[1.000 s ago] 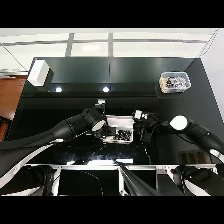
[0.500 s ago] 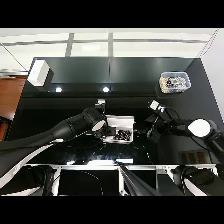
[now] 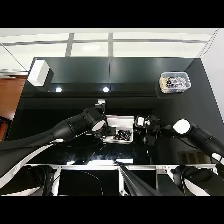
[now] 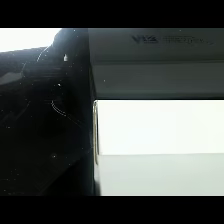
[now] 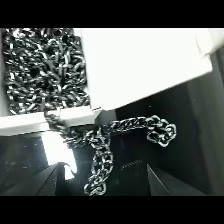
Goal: Fold the box and place the chain.
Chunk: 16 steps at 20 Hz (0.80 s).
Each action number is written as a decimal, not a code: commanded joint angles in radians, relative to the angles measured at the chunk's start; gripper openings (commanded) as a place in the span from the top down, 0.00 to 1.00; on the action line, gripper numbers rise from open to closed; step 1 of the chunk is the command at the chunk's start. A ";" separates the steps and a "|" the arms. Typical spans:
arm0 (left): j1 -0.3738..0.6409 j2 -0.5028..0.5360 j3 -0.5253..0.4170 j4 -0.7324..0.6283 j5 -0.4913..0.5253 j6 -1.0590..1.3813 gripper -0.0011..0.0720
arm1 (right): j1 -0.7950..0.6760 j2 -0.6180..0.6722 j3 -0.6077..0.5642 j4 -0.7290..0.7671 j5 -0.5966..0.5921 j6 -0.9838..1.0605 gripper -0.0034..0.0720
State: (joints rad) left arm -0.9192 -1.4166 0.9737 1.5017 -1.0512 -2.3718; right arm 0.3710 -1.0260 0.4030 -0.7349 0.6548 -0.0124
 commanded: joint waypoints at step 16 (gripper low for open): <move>0.000 0.000 0.000 0.000 0.000 0.000 0.94 | 0.003 0.049 0.115 -0.204 0.142 0.418 0.94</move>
State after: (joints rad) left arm -0.9192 -1.4166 0.9737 1.5021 -1.0515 -2.3718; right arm 0.3752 -1.0351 0.4667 -0.8112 0.7074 0.1768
